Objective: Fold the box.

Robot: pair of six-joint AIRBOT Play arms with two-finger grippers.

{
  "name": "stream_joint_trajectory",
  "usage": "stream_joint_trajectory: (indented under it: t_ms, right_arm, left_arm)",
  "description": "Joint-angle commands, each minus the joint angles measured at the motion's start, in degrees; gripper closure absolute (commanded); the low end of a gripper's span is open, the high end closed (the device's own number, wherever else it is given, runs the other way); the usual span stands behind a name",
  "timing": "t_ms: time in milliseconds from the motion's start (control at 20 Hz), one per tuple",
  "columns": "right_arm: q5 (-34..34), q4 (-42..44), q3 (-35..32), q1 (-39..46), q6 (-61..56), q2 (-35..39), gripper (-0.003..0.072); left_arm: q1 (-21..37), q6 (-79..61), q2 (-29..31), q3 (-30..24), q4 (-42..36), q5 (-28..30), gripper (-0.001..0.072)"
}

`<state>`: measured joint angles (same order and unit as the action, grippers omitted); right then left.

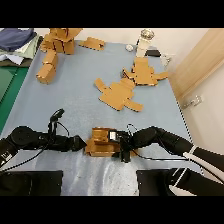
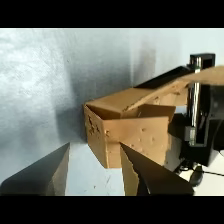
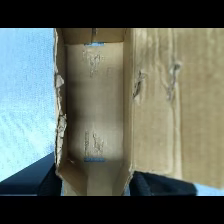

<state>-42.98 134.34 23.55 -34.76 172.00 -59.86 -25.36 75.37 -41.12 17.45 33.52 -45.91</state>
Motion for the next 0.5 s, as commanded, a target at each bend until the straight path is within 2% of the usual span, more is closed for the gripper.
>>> stream_joint_trajectory:
  t_ms: [0, 450]
  right_arm:
    - [0.0, 0.0, 0.1, 0.0, 0.0, 0.0, 0.0208]
    - [0.0, 0.0, 0.1, 0.0, 0.0, 0.0, 0.0208]
  left_arm:
    - [0.0, -1.3, 0.0, 0.0, -2.6, -1.5, 0.0216]
    - [-1.9, -2.4, 0.0, 0.0, -3.9, -0.2, 0.0217]
